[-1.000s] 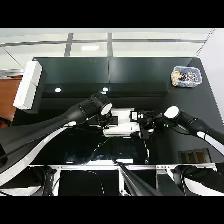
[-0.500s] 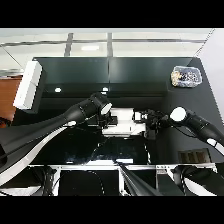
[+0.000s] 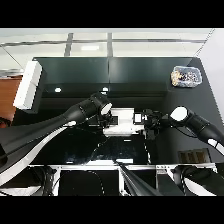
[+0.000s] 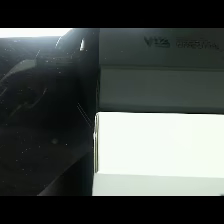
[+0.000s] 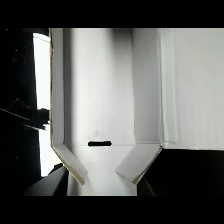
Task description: Fold the box and place the chain.
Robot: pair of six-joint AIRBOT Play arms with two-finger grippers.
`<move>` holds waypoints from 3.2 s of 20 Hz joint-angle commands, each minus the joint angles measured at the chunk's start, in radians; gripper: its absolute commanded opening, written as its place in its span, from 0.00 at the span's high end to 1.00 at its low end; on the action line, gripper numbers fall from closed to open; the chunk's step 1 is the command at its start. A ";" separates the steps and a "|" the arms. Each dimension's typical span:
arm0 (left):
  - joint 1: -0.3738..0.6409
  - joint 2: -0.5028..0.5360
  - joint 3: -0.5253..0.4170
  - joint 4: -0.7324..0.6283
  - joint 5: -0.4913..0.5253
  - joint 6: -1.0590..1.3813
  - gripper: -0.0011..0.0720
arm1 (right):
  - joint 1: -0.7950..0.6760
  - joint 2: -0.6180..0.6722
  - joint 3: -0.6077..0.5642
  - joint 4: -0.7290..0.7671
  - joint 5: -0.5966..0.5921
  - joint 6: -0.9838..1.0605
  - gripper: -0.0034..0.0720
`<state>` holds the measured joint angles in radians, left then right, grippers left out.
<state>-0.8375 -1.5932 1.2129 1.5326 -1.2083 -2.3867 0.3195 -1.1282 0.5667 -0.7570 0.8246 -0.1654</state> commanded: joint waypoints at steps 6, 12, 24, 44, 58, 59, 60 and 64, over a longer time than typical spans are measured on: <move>0.000 -0.001 0.000 -0.001 -0.001 0.000 0.95 | 0.001 -0.016 0.000 0.151 0.021 0.035 0.79; 0.000 -0.001 0.000 -0.001 -0.005 0.000 0.95 | 0.000 -0.103 0.000 0.293 0.024 0.038 0.79; 0.000 -0.001 0.000 -0.001 -0.004 0.000 0.95 | 0.000 -0.111 0.000 0.296 0.012 0.081 0.53; 0.000 -0.001 0.000 -0.005 -0.008 0.000 0.95 | -0.494 -0.067 -0.055 -0.061 0.286 1.347 0.94; 0.000 -0.001 0.000 -0.005 -0.008 0.000 0.95 | -0.299 -0.204 0.100 0.274 0.389 1.047 0.35; 0.000 -0.001 0.000 -0.005 -0.008 0.000 0.95 | -0.299 -0.204 0.111 0.274 0.402 1.047 0.10; 0.000 -0.001 0.000 -0.005 -0.008 0.000 0.95 | -0.299 -0.204 0.118 0.274 0.418 1.047 0.10; 0.000 -0.001 0.000 -0.005 -0.008 0.000 0.95 | -0.286 -0.204 0.119 0.274 0.456 1.064 0.38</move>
<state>-0.8375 -1.5936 1.2125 1.5276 -1.2160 -2.3867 0.0250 -1.3315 0.6750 -0.4870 1.2415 0.8913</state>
